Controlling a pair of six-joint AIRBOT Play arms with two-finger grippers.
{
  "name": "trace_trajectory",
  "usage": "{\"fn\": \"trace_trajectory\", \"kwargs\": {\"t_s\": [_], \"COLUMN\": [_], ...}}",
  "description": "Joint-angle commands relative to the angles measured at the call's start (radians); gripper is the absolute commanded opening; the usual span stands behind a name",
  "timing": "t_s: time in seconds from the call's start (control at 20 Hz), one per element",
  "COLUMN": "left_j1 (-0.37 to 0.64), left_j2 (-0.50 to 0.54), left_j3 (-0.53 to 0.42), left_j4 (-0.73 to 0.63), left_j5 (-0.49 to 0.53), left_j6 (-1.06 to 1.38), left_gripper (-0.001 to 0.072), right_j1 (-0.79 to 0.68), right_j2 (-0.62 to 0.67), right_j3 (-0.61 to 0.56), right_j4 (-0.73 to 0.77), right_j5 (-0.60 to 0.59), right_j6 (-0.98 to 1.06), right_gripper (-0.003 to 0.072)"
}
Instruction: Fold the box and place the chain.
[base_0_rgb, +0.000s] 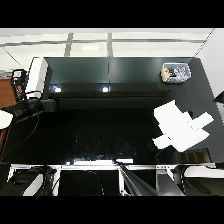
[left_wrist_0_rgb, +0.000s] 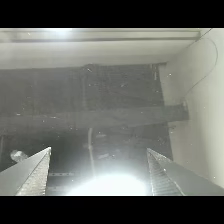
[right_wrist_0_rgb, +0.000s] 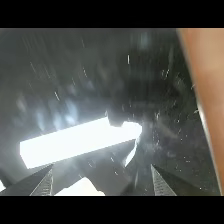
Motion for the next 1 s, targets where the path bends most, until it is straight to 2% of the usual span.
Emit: {"fn": "trace_trajectory", "kwargs": {"t_s": [0.0, 0.1, 0.15, 0.2, 0.35, 0.5, 0.55, 0.6, 0.7, 0.75, 0.8, 0.85, 0.95], "left_j1": [0.001, 0.001, 0.001, 0.001, 0.001, 0.001, 0.001, 0.001, 0.001, 0.001, 0.001, 0.001, 0.001], "left_j2": [0.000, 0.000, 0.000, 0.000, 0.000, 0.000, 0.000, 0.000, 0.000, 0.000, 0.000, 0.000, 0.000], "left_j3": [0.000, 0.000, 0.000, 0.000, 0.000, 0.000, 0.000, 0.000, 0.000, 0.000, 0.000, 0.000, 0.000], "left_j4": [-0.010, -0.031, -0.042, -0.051, -0.051, -0.051, -0.051, -0.050, -0.050, -0.046, -0.046, -0.046, -0.047], "left_j5": [0.002, 0.001, 0.000, 0.001, 0.000, -0.014, -0.024, -0.029, -0.028, -0.028, -0.028, -0.028, -0.028], "left_j6": [-0.001, -0.001, -0.001, -0.001, -0.001, -0.001, -0.001, 0.000, 0.000, 0.000, 0.000, 0.000, 0.000], "left_gripper": [0.0702, 0.0702, 0.0702, 0.0702, 0.0702, 0.0702, 0.0702, 0.0702, 0.0702, 0.0702, 0.0702, 0.0702, 0.0702], "right_j1": [-0.019, -0.022, -0.026, -0.031, -0.033, -0.006, 0.005, 0.016, 0.029, 0.029, 0.029, 0.029, 0.031], "right_j2": [-0.134, -0.160, -0.162, -0.162, -0.162, -0.158, -0.148, -0.135, -0.090, -0.066, -0.039, -0.005, 0.076], "right_j3": [0.039, 0.039, 0.039, 0.039, 0.030, 0.025, 0.023, 0.023, -0.001, -0.021, -0.043, -0.071, -0.125], "right_j4": [-0.008, -0.008, -0.003, 0.008, 0.071, 0.055, 0.049, 0.027, -0.014, -0.019, -0.040, -0.052, -0.050], "right_j5": [0.126, 0.154, 0.166, 0.182, 0.219, 0.242, 0.245, 0.253, 0.254, 0.254, 0.257, 0.253, 0.230], "right_j6": [-0.148, -0.148, -0.147, -0.146, -0.136, -0.103, -0.100, -0.098, -0.073, -0.074, -0.074, -0.074, -0.074], "right_gripper": [0.0708, 0.0708, 0.0665, 0.0546, 0.0533, 0.0530, 0.0376, 0.0305, 0.0303, 0.0147, 0.0065, 0.0015, 0.0013]}}
